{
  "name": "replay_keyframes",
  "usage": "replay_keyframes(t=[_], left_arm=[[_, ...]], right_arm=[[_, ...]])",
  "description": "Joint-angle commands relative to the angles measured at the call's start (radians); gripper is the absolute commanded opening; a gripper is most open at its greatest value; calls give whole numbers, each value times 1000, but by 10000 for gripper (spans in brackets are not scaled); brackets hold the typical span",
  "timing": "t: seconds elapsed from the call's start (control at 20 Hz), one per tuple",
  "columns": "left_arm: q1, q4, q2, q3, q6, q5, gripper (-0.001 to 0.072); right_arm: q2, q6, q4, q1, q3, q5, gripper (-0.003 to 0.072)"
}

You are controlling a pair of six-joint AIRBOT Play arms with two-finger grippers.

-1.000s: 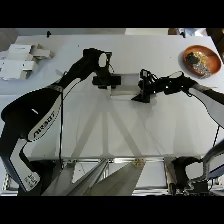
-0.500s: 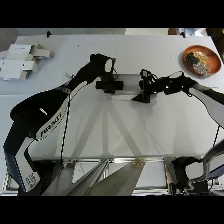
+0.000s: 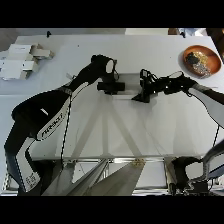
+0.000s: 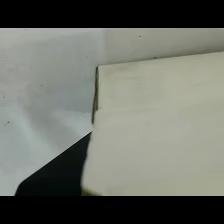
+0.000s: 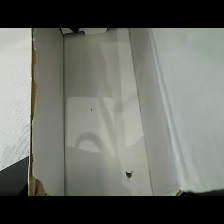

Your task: Fold the box and place the chain.

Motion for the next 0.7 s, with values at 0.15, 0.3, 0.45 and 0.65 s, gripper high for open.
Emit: replay_keyframes(t=[0.15, 0.3, 0.45, 0.65], left_arm=[[15, 9, 21, 5, -1, -31, 404], [47, -19, 57, 5, 35, -48, 428], [125, -114, 108, 5, 131, -53, 427], [233, -164, 172, 5, 555, -49, 424]], right_arm=[[0, 2, 0, 0, 1, 5, 598], [0, 2, 0, 0, 1, 5, 598], [0, 2, 0, 0, 1, 5, 598], [0, 2, 0, 0, 1, 5, 598]])
